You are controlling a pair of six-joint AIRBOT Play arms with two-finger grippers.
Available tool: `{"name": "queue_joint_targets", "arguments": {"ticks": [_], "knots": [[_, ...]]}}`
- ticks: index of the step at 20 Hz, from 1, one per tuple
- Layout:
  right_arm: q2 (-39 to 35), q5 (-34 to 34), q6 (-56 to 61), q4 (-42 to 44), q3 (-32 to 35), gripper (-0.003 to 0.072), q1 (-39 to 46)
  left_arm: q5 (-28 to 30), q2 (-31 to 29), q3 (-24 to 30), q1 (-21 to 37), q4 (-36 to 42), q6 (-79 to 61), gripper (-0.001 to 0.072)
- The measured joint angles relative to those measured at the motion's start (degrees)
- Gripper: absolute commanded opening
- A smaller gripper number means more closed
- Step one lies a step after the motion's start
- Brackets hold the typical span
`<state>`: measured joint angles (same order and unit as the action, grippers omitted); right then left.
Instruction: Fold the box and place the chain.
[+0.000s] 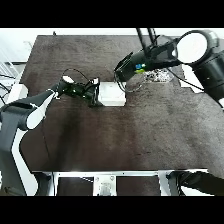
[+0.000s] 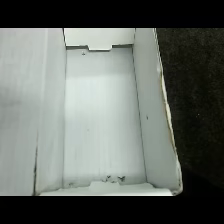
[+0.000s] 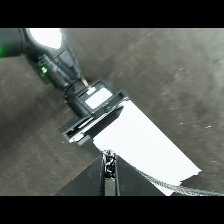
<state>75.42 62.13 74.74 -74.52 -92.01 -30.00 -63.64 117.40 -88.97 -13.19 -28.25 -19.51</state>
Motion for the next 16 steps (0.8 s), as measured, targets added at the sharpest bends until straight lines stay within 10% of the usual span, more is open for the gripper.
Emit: {"name": "queue_joint_targets", "arguments": {"ticks": [9, 12, 16], "knots": [[11.63, -14.97, -0.17, 4.52, 10.95, 0.0014, -0.2, 0.0, 0.0, 0.0, 0.0, 0.02, -0.02, 0.0651], [15.72, -22.67, -0.35, 4.83, 14.03, 0.0523, 0.04, 0.0, 0.0, 0.0, 0.0, 0.02, -0.02, 0.0651], [13.77, -24.28, -0.37, 4.33, 15.3, 0.0512, 2.43, 0.0, 0.0, 0.0, 0.0, 0.02, -0.02, 0.0651]]}}
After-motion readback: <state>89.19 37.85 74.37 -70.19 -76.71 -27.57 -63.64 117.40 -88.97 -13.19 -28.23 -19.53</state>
